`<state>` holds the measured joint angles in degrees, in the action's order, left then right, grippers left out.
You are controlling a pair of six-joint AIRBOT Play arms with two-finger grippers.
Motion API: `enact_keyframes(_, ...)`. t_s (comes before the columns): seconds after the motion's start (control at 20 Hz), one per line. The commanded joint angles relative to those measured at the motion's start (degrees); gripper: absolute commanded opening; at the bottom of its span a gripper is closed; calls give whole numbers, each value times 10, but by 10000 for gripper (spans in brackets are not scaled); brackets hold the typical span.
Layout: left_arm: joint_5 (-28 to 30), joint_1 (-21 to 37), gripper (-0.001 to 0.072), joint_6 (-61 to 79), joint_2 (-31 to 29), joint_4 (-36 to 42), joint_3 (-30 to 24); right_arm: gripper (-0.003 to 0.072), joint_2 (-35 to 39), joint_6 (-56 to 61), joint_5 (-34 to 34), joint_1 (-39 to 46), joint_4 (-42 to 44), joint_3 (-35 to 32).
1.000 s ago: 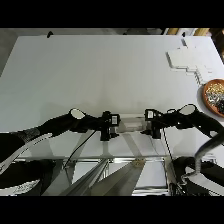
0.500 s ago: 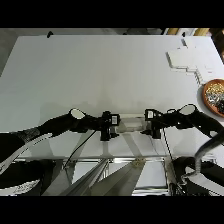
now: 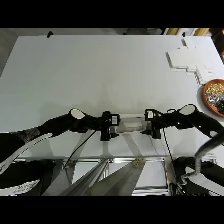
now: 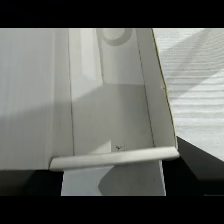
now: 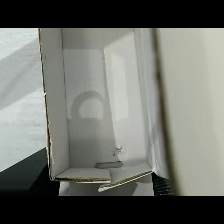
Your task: Fold the box and place the chain.
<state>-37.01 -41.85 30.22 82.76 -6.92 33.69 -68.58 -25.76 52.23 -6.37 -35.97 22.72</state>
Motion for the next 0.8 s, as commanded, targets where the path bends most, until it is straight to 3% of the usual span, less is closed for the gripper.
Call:
enact_keyframes(0.0, 0, 0, 204, 0, 0, 0, 1, 539, 4, 4, -1, 0, -4, 0)
enact_keyframes(0.05, 0, 0, 204, 0, 0, 0, 1, 698, 10, 9, -1, 0, -11, 0)
enact_keyframes(0.5, 0, 0, 204, 0, 0, -2, 1, 690, 163, 228, 61, 0, -204, 0)
enact_keyframes(0.75, 0, 0, 204, 0, 0, -2, 1, 689, 258, 315, 61, 0, -184, 0)
